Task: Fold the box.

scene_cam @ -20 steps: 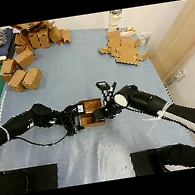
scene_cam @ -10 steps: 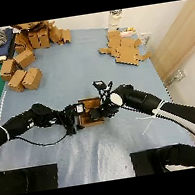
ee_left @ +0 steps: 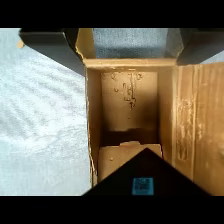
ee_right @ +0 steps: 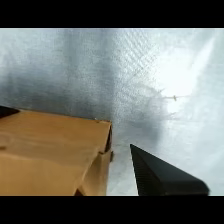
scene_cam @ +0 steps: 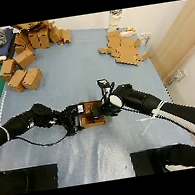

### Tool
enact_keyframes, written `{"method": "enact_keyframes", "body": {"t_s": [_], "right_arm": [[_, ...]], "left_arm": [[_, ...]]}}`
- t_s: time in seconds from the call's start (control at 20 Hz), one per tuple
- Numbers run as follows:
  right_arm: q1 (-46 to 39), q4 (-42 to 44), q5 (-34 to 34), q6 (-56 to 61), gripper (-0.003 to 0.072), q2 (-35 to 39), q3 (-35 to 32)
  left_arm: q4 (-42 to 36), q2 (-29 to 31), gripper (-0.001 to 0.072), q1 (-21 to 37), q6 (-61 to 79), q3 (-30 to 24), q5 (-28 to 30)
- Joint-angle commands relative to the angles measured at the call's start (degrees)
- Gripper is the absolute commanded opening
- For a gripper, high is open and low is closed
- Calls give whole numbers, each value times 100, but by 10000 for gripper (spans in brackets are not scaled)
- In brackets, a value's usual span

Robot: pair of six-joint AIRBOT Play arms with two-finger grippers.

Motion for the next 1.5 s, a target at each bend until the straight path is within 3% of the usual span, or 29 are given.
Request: {"method": "enact_keyframes", "body": {"t_s": [0.0, 0.6, 0.95, 1.45], "right_arm": [[90, -345, 92, 509, 661, -4, 4], [378, -734, 549, 1338, 652, -262, 219], [389, -758, 898, 1368, 574, -302, 382], [420, -450, 841, 1403, 572, -566, 444]], "left_arm": [[-9, -2, 478, 0, -9, 4, 22], [-9, -2, 478, 0, -9, 4, 26], [-9, -2, 477, -2, -9, 4, 22], [-9, -2, 477, -2, -9, 4, 22]]}}
